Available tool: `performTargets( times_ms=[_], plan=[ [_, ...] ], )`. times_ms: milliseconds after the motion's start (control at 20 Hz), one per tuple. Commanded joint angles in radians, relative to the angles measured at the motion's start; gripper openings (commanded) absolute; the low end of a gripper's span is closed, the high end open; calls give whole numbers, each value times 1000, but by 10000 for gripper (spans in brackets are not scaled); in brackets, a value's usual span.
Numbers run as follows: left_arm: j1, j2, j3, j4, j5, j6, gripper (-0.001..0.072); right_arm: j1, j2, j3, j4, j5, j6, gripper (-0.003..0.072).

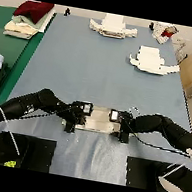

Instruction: Fold the box.

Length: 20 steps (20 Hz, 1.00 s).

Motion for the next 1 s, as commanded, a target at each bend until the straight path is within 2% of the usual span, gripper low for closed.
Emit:
performTargets(
  times_ms=[0, 250, 300, 350, 400, 600, 650, 700, 750, 850, 950],
  plan=[
    [-38, -18, 0, -52, 71, 49, 106, 0, 0, 0, 0, 0, 0, 512],
    [-49, -20, 0, -52, 78, 49, 109, 0, 0, 0, 0, 0, 0, 512],
    [-49, -20, 0, -52, 78, 48, 200, 0, 0, 0, 0, 0, 0, 512],
    [-49, -20, 0, -52, 77, 43, 413, 0, 0, 0, 0, 0, 0, 512],
    [-49, -20, 0, -53, 78, 39, 513, 0, 0, 0, 0, 0, 0, 512],
    [-49, -20, 0, -52, 77, 27, 509, 0, 0, 0, 0, 0, 0, 512],
    [-49, -20, 0, -51, 78, 23, 439, 0, 0, 0, 0, 0, 0, 512],
    [-49, -19, 0, -38, 78, 15, 205, 0, 0, 0, 0, 0, 0, 512],
    [-49, -18, 1, -2, 77, -14, 17, 0, 0, 0, 0, 0, 0, 512],
    [-47, -2, 3, 113, 75, -175, 15, 0, 0, 0, 0, 0, 0, 512],
    [-31, 37, 13, 251, 23, -403, 15, 0, 0, 0, 0, 0, 0, 512]
  ],
)
